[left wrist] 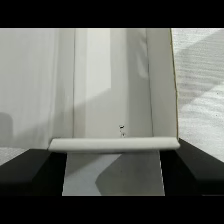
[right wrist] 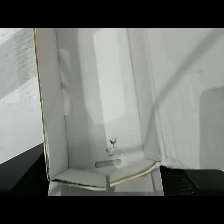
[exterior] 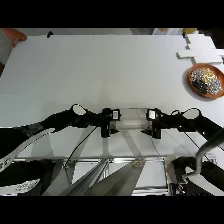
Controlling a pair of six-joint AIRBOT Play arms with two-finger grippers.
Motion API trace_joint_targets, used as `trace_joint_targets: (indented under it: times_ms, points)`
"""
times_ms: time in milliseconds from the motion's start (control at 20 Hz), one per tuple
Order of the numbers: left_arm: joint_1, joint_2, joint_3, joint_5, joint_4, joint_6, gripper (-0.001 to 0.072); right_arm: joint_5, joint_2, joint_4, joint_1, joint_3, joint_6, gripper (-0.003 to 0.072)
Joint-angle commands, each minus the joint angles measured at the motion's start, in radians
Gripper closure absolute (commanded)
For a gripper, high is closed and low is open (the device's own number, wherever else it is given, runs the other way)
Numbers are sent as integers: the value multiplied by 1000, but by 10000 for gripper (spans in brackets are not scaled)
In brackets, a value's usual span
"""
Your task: Fold the box and place the chain.
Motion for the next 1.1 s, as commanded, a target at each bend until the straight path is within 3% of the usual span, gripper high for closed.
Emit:
trace_joint_targets:
  times_ms: [0, 200, 500, 550, 700, 750, 900, 1050]
  points:
    - [0, 1, 0, -5, 2, 0, 376, 2, 91, -152, -1, 1, 145, 1]
    - [0, 0, 0, -5, 2, 0, 376, 11, 202, -330, -1, 1, 323, 3]
    - [0, 0, 0, -6, 2, 0, 376, 12, 347, -369, 0, 1, 499, 63]
    - [0, 0, 0, -6, 2, 0, 376, 14, 367, -369, 0, 1, 520, 130]
    - [0, 0, 0, -8, 2, 0, 376, 69, 413, -327, 0, 21, 524, 552]
    - [0, 1, 0, -9, 2, 0, 376, 105, 410, -310, 1, 44, 521, 658]
    - [0, 1, 0, -9, 1, 0, 376, 152, 396, -179, 1, 126, 517, 662]
    - [0, 1, 0, -9, 2, 0, 376, 117, 310, 104, 1, 159, 516, 662]
